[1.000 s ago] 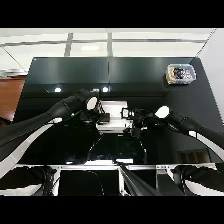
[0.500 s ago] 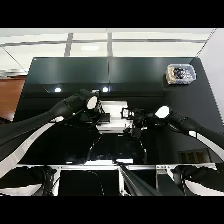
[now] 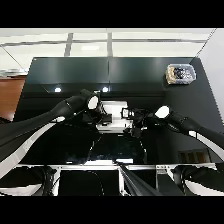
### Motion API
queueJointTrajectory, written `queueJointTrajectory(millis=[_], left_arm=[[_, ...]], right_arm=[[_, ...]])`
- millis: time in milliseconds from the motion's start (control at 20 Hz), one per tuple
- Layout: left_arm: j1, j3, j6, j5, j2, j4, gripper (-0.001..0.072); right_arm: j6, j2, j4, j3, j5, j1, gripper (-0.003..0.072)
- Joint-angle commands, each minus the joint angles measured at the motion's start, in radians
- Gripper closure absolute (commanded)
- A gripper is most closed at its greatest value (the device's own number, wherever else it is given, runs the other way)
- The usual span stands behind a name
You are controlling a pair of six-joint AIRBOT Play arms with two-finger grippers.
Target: Fold the box and place the chain.
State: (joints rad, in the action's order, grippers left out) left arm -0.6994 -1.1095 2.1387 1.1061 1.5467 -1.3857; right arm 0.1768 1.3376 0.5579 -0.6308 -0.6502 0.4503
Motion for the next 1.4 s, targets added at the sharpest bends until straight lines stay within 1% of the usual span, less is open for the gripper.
queueJointTrajectory(millis=[0, 250, 300, 350, 400, 500, 1300, 1350], left_arm=[[0.001, -0.016, -0.003, 0.003, -0.002, -0.019, 0.026], [0.001, -0.031, -0.003, 0.055, -0.005, -0.081, 0.0263], [0.001, -0.031, -0.001, 0.055, -0.005, -0.08, 0.0282], [0.001, -0.031, 0.001, 0.055, -0.005, -0.08, 0.0456], [0.0, -0.031, 0.001, 0.053, -0.005, -0.08, 0.056], [0.0, -0.031, 0.0, 0.051, -0.005, -0.081, 0.0682], [0.0, -0.031, -0.018, 0.057, -0.005, -0.068, 0.0682], [0.0, -0.031, -0.018, 0.058, -0.005, -0.068, 0.0682]], right_arm=[[0.0, 0.0, 0.0, 0.0, 0.0, 0.0, 0.0448], [0.0, 0.0, 0.0, 0.0, 0.0, 0.0, 0.0448], [0.0, 0.0, 0.0, 0.0, 0.0, 0.0, 0.0448], [0.0, 0.0, 0.0, 0.0, 0.0, 0.0, 0.0448], [0.0, 0.0, 0.0, 0.0, 0.0, 0.0, 0.0448], [0.0, 0.0, 0.0, 0.0, 0.0, 0.0, 0.0448], [-0.001, 0.0, -0.015, 0.0, 0.009, 0.0, 0.0448], [-0.001, 0.0, -0.014, 0.0, 0.0, 0.0, 0.0431]])
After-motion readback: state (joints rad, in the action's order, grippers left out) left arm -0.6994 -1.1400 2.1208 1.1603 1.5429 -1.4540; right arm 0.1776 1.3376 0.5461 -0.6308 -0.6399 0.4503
